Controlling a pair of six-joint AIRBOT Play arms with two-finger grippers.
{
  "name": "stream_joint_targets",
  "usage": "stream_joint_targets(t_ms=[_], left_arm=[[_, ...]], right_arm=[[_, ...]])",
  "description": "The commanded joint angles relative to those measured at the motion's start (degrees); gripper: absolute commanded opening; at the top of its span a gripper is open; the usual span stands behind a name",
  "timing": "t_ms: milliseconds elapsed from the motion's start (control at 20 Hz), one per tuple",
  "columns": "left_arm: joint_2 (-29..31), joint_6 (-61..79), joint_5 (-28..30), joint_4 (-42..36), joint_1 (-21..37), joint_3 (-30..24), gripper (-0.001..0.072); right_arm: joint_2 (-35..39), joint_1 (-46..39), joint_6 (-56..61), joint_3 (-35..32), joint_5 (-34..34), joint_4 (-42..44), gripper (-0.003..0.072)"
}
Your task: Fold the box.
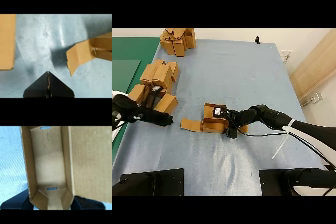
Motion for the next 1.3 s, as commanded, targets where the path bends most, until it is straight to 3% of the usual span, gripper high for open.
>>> stream_joint_targets(t_ms=[0, 150, 250, 300, 350, 400, 600, 700, 850, 950, 1000, 1050, 1250], left_arm=[[-6.6, -2.2, 0.4, -6.4, -4.2, -0.3, 0.0012], [-9.5, 5.8, 1.7, -18.6, -9.0, -0.3, 0.0013], [-9.8, 7.3, 2.8, -19.9, -11.5, -0.3, 0.0016], [-9.8, 7.3, 2.8, -19.9, -12.1, -0.2, 0.0092], [-9.8, 7.3, 2.0, -20.4, -12.2, 0.0, 0.0383], [-9.8, 7.3, 1.0, -21.3, -11.8, 0.4, 0.0482], [-9.8, 11.9, -8.6, -28.0, -8.0, 1.9, 0.0482], [-9.8, 13.3, -10.5, -30.5, -7.7, 1.9, 0.0483], [-9.8, 13.4, -8.8, -31.4, -10.9, 1.9, 0.0484], [-9.8, 12.1, -3.7, -31.4, -15.1, 2.0, 0.0486], [-9.8, 9.7, -0.5, -30.3, -17.4, 2.2, 0.0589], [-9.8, 5.8, 2.0, -28.3, -19.2, 2.8, 0.0610], [-9.8, -16.1, 4.0, -9.1, -26.3, 7.8, 0.0610]], right_arm=[[0.0, 0.0, 0.0, 0.0, 0.2, 0.1, 0.0371], [0.0, 0.0, 0.0, 0.0, 0.2, 0.0, 0.0371], [0.0, 0.0, 0.0, 0.0, 0.2, 0.0, 0.0371], [0.0, 0.0, 0.0, 0.0, 0.2, 0.1, 0.0371], [0.0, 0.0, 0.0, 0.0, 0.2, 0.1, 0.0371], [0.0, 0.0, 0.0, 0.0, 0.2, 0.0, 0.0371], [0.0, 0.0, 0.0, 0.0, -0.1, 0.1, 0.0371], [0.0, 0.0, 0.0, 0.0, -0.2, 0.1, 0.0371], [0.0, 0.0, 0.0, 0.0, -0.5, 0.0, 0.0371], [0.0, 0.1, 0.0, 0.0, -0.4, 0.0, 0.0371], [0.0, 0.0, 0.0, 0.0, -0.4, 0.0, 0.0371], [0.0, 0.0, 0.0, 0.0, -0.4, 0.0, 0.0371], [0.0, 0.0, 0.0, 0.0, -0.4, 0.0, 0.0371]])
